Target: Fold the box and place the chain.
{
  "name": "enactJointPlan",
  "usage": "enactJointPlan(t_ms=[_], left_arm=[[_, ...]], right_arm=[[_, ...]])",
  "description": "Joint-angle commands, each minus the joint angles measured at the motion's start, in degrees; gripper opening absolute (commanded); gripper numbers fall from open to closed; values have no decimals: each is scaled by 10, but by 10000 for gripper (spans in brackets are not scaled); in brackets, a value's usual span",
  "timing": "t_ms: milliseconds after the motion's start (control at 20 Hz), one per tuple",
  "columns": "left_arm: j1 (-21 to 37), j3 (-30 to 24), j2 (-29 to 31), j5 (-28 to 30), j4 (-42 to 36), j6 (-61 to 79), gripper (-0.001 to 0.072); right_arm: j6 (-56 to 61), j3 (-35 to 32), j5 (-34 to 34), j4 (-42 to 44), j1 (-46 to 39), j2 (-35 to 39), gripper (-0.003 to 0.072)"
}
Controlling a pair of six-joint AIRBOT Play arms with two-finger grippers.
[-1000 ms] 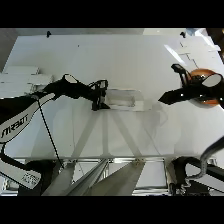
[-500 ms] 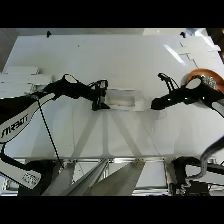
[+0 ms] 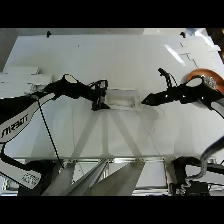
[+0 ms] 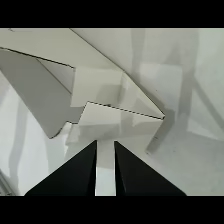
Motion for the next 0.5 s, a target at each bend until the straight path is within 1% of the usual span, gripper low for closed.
enactJointPlan(t_ms=[0,50,100,200,450], left_arm=[[0,0,0,0,0,0,278],[0,0,0,0,0,0,278],[0,0,0,0,0,0,278],[0,0,0,0,0,0,278],[0,0,0,0,0,0,278]], right_arm=[[-6,0,5,24,0,0,117],[-9,0,4,16,0,0,37],[-21,0,2,3,0,0,11],[-19,0,0,-22,-8,0,10],[-1,0,-12,-55,-57,0,10]])
